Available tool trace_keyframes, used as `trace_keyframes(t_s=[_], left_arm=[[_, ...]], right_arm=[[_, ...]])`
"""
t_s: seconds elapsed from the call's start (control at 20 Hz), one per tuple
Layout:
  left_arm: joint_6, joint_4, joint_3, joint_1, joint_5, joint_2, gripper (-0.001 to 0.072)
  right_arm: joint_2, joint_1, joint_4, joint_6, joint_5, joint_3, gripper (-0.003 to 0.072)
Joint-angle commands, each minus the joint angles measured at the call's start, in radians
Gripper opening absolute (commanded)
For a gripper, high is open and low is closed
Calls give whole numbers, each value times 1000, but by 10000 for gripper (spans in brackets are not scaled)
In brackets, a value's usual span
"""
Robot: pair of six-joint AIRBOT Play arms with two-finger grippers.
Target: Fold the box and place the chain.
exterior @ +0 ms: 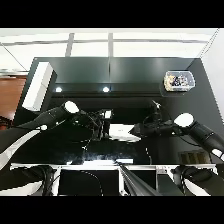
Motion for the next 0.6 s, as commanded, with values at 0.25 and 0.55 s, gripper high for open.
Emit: trace_keyframes(t_s=[0.25, 0.55], left_arm=[[-41, 38, 0, 21, -2, 37, 714], [-198, 213, 1, 21, -85, 146, 716]], right_arm=[[192, -333, -94, -82, 356, 182, 7], [233, -521, -155, -82, 422, 187, 7]])
